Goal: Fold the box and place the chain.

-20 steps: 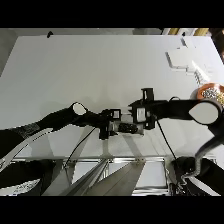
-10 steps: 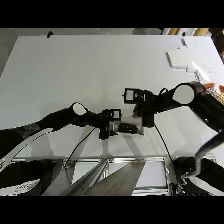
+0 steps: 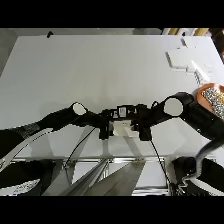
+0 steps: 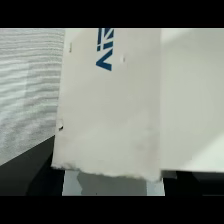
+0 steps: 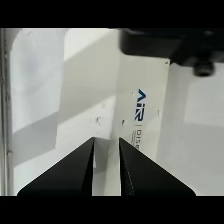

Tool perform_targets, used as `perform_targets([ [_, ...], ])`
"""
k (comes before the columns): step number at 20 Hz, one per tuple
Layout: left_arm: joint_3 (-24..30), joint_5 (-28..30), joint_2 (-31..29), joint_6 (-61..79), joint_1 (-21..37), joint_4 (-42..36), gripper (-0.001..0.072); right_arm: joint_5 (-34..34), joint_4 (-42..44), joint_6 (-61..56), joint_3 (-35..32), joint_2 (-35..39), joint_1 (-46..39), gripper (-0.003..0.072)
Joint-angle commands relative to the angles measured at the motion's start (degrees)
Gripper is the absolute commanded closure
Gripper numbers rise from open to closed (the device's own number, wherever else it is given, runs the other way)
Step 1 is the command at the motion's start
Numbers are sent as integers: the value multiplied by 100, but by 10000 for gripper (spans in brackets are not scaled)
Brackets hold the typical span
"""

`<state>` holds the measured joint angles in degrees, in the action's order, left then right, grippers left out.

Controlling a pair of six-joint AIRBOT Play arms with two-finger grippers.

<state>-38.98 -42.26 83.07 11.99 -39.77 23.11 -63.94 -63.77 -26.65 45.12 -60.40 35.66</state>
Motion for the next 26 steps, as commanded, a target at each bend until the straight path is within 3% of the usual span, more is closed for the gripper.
perform_targets([
  [1,-4,2,-4,2,4,0,316,103,24,-35,-87,136,240,504],
  [4,-4,0,-4,2,4,0,316,426,105,-35,-190,136,413,477],
  [6,-4,0,-4,2,4,0,316,739,61,-61,-295,133,422,413],
  [13,-4,2,-4,0,4,0,316,1113,-269,-212,-299,133,422,410],
  [21,-4,2,-4,2,4,0,316,1132,-391,-212,-299,120,422,589],
  [26,-4,2,-4,0,4,0,316,1322,-387,-212,-306,52,422,588],
])
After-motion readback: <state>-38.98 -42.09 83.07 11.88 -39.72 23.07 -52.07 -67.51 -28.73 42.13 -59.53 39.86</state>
